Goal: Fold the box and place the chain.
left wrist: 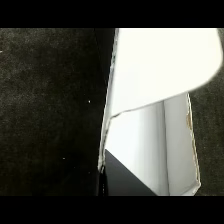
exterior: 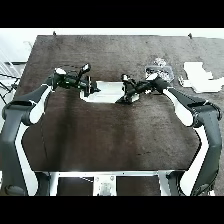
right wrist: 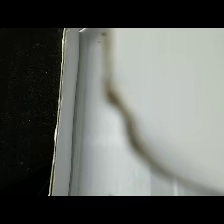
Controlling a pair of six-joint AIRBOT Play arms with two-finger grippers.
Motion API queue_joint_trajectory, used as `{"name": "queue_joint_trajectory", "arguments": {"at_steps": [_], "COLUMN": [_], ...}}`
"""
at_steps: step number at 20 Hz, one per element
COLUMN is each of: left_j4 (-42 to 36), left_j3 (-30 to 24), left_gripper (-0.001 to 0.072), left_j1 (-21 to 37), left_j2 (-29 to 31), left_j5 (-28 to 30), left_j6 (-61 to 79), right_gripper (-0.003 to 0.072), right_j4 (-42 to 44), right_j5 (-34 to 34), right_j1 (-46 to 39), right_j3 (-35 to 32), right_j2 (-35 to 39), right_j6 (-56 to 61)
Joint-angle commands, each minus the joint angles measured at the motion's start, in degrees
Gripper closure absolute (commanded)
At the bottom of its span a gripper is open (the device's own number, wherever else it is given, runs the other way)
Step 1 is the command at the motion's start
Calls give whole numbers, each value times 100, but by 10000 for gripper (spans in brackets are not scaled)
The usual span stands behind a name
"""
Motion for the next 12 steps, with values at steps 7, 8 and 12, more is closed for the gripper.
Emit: {"name": "queue_joint_trajectory", "arguments": {"at_steps": [7, 8, 12], "left_j4": [-52, -52, 13], "left_j3": [7, 7, 7], "left_gripper": [393, 391, 391], "left_j1": [11, 9, 87], "left_j2": [28, 48, 238], "left_j5": [-507, -627, -656], "left_j6": [-17, -15, -15], "right_gripper": [181, 181, 181], "right_j4": [0, 0, 0], "right_j5": [2, 4, 4], "right_j1": [0, 0, 2], "right_j3": [-2, -2, -2], "right_j2": [-4, -4, -4], "right_j6": [0, 0, 0]}}
